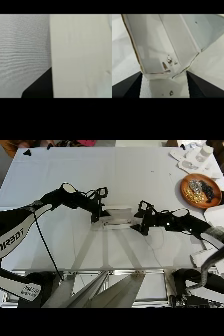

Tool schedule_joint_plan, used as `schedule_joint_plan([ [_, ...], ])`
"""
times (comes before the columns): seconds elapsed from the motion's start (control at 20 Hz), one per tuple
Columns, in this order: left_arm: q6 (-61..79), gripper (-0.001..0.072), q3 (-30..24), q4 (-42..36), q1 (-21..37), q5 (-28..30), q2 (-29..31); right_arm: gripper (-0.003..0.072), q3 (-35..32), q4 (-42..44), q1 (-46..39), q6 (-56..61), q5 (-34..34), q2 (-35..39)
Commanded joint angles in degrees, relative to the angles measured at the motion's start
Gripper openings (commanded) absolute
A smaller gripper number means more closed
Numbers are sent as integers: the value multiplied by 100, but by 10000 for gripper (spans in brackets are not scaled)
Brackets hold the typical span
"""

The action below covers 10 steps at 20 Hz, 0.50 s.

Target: Fold the box and place the chain.

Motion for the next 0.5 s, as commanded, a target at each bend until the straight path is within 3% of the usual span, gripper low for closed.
schedule_joint_plan([
  [0.0,4,11,-2,-4,-2,-2,-4,601,133,-133,-120,-197,219,-42],
  [0.45,4,11,-2,-4,-2,-2,-4,601,595,-136,-122,-448,769,-496],
])
